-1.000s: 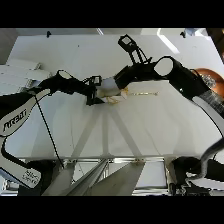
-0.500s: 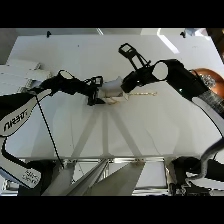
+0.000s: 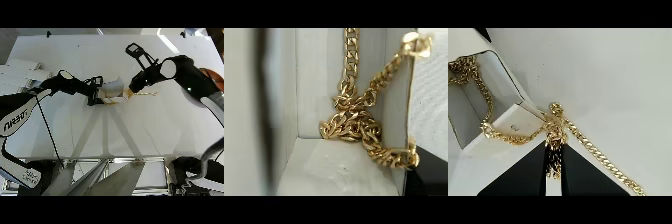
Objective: Fold the box and place the chain.
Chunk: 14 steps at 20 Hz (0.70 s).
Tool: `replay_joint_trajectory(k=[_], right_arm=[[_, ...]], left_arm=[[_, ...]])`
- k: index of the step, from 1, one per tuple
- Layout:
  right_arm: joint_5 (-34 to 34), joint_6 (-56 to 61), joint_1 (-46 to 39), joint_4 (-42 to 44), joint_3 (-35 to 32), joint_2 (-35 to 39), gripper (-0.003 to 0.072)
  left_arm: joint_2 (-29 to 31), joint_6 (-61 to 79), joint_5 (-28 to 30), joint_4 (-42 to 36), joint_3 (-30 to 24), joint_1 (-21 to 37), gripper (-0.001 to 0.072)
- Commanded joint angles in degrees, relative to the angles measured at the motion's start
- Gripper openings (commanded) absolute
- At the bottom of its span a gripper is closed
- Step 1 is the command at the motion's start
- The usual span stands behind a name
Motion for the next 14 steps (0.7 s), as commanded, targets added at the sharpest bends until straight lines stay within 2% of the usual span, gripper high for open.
replay_joint_trajectory(k=[1,4,6,14], right_arm=[[1.81,1.55,-0.07,-3.96,0.00,4.59,0.0009],[5.07,0.96,0.00,-4.35,0.00,8.81,0.0009],[7.13,-3.43,0.00,-1.33,0.09,10.58,0.0009],[1.81,-20.52,-0.02,23.71,3.45,10.71,0.0007]], left_arm=[[0.04,-0.02,0.07,-0.04,0.02,0.07,0.0296],[0.04,-0.02,0.07,-0.04,0.02,0.07,0.0296],[0.04,-0.02,0.04,-0.04,0.02,0.07,0.0296],[0.04,-0.02,0.04,-0.04,0.02,0.07,0.0296]])
